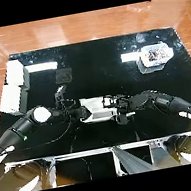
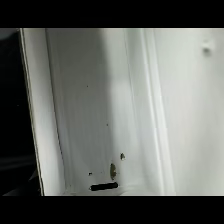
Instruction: Fold the box and place the chain.
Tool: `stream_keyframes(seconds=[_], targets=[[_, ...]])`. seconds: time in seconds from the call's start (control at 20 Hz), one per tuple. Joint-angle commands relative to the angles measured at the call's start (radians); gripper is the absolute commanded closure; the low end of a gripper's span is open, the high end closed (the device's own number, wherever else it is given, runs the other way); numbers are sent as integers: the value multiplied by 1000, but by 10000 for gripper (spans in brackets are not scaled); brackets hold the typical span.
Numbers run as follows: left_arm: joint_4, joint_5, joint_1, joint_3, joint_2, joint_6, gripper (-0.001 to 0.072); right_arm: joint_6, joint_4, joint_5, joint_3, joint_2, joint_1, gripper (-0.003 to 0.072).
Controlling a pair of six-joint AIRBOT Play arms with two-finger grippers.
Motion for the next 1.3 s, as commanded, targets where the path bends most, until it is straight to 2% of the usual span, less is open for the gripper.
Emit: stream_keyframes(seconds=[0.0, 0.2, 0.45, 0.55, 0.75, 0.85, 0.95, 1.25], targets=[[18, 13, -21, 1, 1, -56, 83, 0, 0, 0, 0, 0, 0, 663], [54, 34, -24, 13, 1, -98, 85, 0, 0, 0, 0, -1, 0, 664], [410, -24, -114, 108, -18, -383, 87, 0, 0, 1, 0, 0, 0, 664], [487, -62, -161, 145, -49, -465, 88, 0, 0, 2, 0, 0, 0, 663], [575, -113, -222, 190, -91, -582, 119, 0, 0, 2, 0, 0, 0, 664], [594, -150, -231, 219, -123, -611, 121, 0, 0, 3, 0, -1, 0, 663], [604, -187, -247, 257, -159, -613, 153, 0, 0, 3, 0, -1, 0, 663], [663, -286, -274, 314, -182, -687, 153, 0, 0, 3, 0, -1, 0, 663]])
